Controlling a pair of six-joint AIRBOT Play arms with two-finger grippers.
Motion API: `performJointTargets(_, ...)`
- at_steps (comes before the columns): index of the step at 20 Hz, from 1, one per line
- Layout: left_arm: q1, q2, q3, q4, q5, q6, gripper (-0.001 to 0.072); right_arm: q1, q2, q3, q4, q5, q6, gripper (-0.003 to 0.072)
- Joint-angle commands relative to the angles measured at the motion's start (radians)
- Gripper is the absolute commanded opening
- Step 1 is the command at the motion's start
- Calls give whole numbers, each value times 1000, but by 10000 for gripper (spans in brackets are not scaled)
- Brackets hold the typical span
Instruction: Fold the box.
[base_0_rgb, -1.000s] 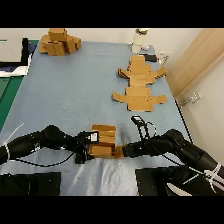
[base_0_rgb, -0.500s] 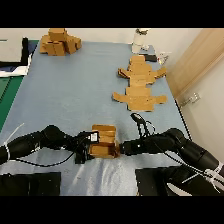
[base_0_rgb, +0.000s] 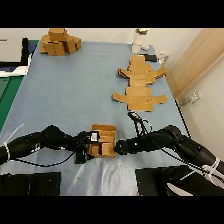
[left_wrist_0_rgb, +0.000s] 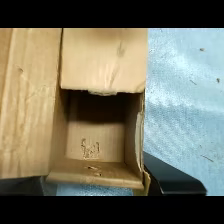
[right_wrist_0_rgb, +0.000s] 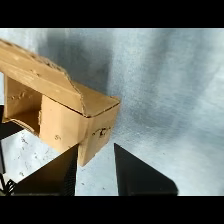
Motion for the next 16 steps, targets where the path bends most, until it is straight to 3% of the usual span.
performJointTargets(1, 2, 0, 1, -1, 84, -42, 598, 11, -35, 13, -8, 1, 11, 341)
performJointTargets(6, 2, -1, 1, -1, 100, -68, 598, 11, -55, 66, -31, -5, 19, 343)
performJointTargets(12, 2, -1, 0, -1, 92, -67, 598, 11, -146, 170, -164, -10, 103, 356)
performJointTargets(15, 3, 0, 1, 0, 95, -67, 598, 31, -145, 218, -160, -100, 93, 385)
performJointTargets(16, 3, 0, 1, 0, 95, -67, 598, 39, -141, 224, -158, -146, 94, 428)
